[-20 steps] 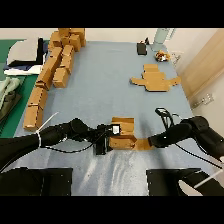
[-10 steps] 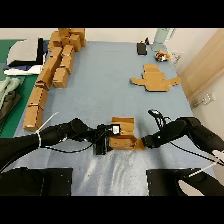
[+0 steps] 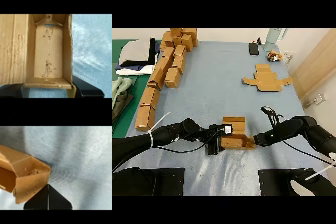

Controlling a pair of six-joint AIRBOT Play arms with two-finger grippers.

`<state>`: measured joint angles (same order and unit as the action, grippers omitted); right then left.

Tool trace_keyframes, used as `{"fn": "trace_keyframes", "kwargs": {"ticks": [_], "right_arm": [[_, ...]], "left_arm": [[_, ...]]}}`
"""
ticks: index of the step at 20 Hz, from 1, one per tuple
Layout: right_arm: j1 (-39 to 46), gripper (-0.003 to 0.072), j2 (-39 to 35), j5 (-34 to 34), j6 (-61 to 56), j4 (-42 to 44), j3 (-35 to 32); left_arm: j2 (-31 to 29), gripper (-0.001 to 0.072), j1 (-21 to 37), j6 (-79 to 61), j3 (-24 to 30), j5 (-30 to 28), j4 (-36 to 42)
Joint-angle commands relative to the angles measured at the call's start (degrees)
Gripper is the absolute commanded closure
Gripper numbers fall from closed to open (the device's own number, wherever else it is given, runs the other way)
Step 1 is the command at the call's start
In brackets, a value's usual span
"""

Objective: Fold the box.

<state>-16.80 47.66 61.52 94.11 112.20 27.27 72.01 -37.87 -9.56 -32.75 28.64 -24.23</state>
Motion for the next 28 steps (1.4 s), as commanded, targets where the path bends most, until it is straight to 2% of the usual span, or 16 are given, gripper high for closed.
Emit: {"fn": "trace_keyframes", "kwargs": {"ticks": [1, 6, 10, 12, 19, 24, 28], "right_arm": [[0.0, 0.0685, -2.6, 1.0, -0.2, 0.3, 0.9], [0.0, 0.0685, -2.6, 1.8, -0.2, 0.5, 0.9], [0.0, 0.0684, -2.3, 1.3, -9.5, -13.1, 0.7], [0.0, 0.0685, -1.0, 1.1, -10.7, -15.2, 0.6], [0.0, 0.0685, 4.3, -1.8, -3.3, -2.6, -1.3], [0.0, 0.0685, 4.5, -2.6, -2.4, -1.3, -1.6], [0.0, 0.0685, 4.3, -2.9, 1.1, 4.0, -2.1]], "left_arm": [[0.0, 0.0105, 0.0, 0.0, 0.0, 0.0, 0.0], [0.0, 0.0105, 0.0, 0.0, 0.0, 0.0, 0.0], [0.0, 0.0105, 0.0, 0.0, 0.0, 0.0, 0.0], [0.0, 0.0105, 0.0, 0.0, 0.0, 0.0, 0.0], [0.0, 0.0105, 0.0, 0.0, 0.0, 0.0, 0.0], [0.0, 0.0105, 0.0, 0.0, 0.0, 0.0, 0.0], [0.0, 0.0105, 0.0, 0.0, 0.0, 0.0, 0.0]]}}
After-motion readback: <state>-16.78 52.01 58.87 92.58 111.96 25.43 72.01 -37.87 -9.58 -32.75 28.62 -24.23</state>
